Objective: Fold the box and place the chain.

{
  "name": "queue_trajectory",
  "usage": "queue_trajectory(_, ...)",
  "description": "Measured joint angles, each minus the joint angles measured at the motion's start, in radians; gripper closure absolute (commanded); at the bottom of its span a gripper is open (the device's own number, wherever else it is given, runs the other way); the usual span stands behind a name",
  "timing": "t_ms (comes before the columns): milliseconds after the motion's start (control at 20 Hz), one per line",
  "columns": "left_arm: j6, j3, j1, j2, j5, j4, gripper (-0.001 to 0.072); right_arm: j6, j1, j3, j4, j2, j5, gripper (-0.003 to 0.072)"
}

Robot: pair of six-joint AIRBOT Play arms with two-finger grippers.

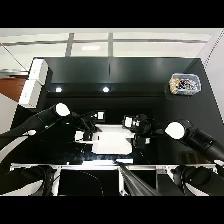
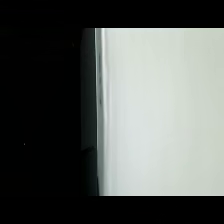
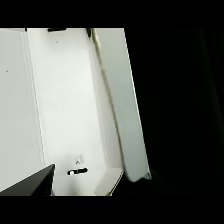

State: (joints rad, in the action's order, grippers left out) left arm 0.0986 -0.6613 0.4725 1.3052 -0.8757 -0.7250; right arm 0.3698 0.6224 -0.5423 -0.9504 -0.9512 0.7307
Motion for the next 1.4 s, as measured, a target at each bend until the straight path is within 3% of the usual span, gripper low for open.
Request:
queue_trajectory(150, 0.000, 0.000, 0.000, 0.000, 0.000, 0.001, 0.0682, 0.056, -0.031, -0.001, -0.085, -0.002, 0.011, -0.0024)
queue_trajectory(300, 0.000, 0.000, 0.000, 0.000, 0.001, 0.003, 0.0682, 0.112, -0.077, 0.000, -0.151, -0.002, 0.106, -0.0025)
queue_trajectory(450, -0.001, 0.000, 0.000, 0.000, 0.002, 0.003, 0.0682, 0.124, -0.092, 0.025, -0.110, -0.002, 0.203, -0.0025)
queue_trajectory(700, -0.001, 0.000, 0.000, 0.002, 0.002, 0.004, 0.0682, 0.102, -0.032, 0.076, -0.017, -0.008, 0.246, -0.0025)
queue_trajectory(1400, -0.001, 0.000, 0.000, 0.003, 0.004, 0.004, 0.0682, 0.052, 0.137, 0.089, 0.016, -0.075, -0.034, -0.0025)
